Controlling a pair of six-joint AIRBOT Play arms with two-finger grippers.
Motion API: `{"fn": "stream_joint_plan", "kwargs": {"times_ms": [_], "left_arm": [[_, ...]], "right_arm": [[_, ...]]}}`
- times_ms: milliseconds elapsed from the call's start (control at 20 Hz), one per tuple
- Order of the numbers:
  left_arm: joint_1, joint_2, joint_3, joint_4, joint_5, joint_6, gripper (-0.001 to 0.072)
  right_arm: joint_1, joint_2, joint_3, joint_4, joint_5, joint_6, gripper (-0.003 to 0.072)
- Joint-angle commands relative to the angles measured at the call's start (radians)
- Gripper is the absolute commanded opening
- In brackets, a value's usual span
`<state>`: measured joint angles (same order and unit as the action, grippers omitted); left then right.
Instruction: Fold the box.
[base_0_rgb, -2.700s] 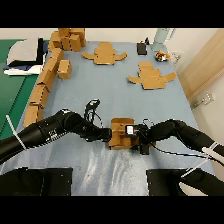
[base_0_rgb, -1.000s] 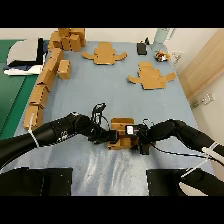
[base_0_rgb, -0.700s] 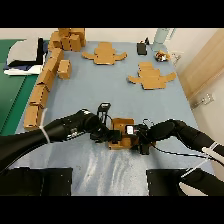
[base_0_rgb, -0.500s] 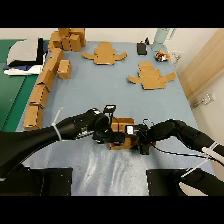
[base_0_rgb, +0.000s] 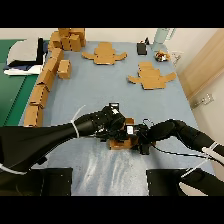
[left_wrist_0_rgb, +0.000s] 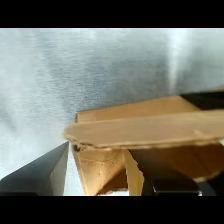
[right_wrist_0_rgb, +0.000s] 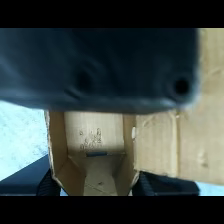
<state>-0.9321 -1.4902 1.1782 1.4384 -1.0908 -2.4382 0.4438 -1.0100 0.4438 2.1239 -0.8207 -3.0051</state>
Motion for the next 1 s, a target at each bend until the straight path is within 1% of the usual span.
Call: {"fn": "stream_joint_plan", "kwargs": {"times_ms": [0, 100, 300, 550, 750, 950], "left_arm": [[-0.015, -0.039, 0.037, 0.029, -0.070, -0.076, 0.0495], [-0.016, -0.048, 0.036, 0.028, -0.054, -0.075, 0.0497], [-0.015, -0.050, 0.036, 0.024, 0.017, -0.075, 0.0497], [-0.014, -0.055, 0.036, 0.025, 0.014, -0.076, 0.0497], [-0.029, -0.084, 0.036, 0.025, 0.009, -0.076, 0.0497], [-0.034, -0.105, 0.036, 0.049, -0.032, -0.094, 0.0497]], "right_arm": [[0.000, 0.000, 0.000, 0.000, 0.000, 0.000, 0.0471], [0.000, 0.000, 0.000, 0.000, 0.000, 0.000, 0.0471], [0.000, 0.000, 0.001, 0.000, 0.000, 0.000, 0.0471], [0.000, 0.000, 0.001, 0.000, 0.000, 0.000, 0.0471], [0.000, 0.000, 0.000, 0.000, 0.000, 0.000, 0.0471], [0.000, 0.000, 0.000, 0.000, 0.000, 0.000, 0.0471]]}}
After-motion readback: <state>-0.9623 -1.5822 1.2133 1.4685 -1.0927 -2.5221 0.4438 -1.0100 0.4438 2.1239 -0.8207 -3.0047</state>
